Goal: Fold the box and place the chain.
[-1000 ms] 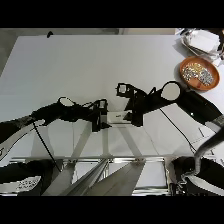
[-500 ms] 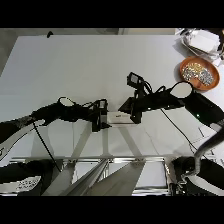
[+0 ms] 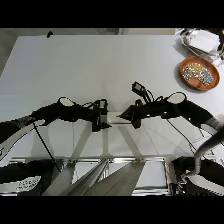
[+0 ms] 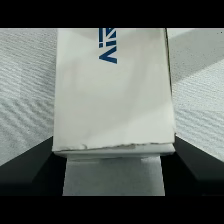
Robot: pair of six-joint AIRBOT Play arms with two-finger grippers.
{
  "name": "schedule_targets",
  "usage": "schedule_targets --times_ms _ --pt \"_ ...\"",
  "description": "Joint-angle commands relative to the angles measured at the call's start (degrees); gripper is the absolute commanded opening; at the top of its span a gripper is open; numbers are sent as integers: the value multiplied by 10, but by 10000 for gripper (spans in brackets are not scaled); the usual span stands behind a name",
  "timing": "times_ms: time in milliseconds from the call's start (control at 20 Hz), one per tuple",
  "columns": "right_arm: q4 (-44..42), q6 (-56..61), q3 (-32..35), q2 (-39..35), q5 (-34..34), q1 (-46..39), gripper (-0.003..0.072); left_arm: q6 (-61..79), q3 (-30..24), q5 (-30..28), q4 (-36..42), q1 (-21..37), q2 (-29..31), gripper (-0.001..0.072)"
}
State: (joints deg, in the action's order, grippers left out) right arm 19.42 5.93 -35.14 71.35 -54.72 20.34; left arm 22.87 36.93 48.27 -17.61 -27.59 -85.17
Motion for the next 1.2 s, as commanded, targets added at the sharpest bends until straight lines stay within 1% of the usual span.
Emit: schedule_targets --times_ms 0,300,600,850,1000,1150 --pt "-12 -20 16 13 -1 2 10 0 0 0 0 0 0 88" --pt "-12 -35 43 16 -2 2 10 0 0 0 0 0 0 88" --pt "-12 -47 77 29 27 2 9 0 0 0 0 0 0 88" --pt "-10 -47 78 30 49 2 8 0 0 0 0 0 0 88" --pt "-13 -45 78 33 47 2 9 0 0 0 0 0 0 88" --pt "-40 -46 73 16 42 2 10 0 0 0 0 0 0 88"
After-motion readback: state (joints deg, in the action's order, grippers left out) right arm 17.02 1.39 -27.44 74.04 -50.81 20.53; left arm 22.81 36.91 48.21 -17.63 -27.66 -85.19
